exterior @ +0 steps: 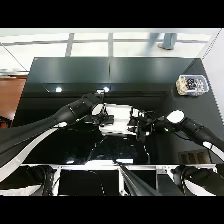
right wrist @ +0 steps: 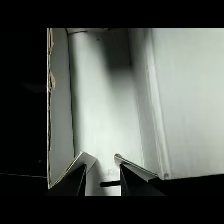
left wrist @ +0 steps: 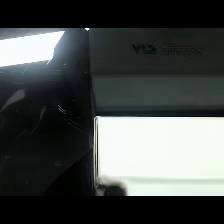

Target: Fold the box and place the chain.

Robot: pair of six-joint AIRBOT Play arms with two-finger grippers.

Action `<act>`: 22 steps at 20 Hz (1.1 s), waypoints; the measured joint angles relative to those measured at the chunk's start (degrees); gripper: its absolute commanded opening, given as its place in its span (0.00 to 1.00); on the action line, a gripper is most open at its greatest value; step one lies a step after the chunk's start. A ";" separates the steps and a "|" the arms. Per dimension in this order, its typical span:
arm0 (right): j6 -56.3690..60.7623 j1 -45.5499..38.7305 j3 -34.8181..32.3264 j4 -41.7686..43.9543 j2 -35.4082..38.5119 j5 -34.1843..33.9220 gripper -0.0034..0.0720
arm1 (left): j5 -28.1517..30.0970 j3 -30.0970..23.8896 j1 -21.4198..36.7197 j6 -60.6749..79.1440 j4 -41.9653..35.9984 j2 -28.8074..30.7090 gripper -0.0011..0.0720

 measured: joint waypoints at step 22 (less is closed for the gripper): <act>1.36 2.75 0.00 5.70 -2.49 -4.13 0.59 | 0.59 0.00 0.00 -0.07 -0.24 0.00 0.05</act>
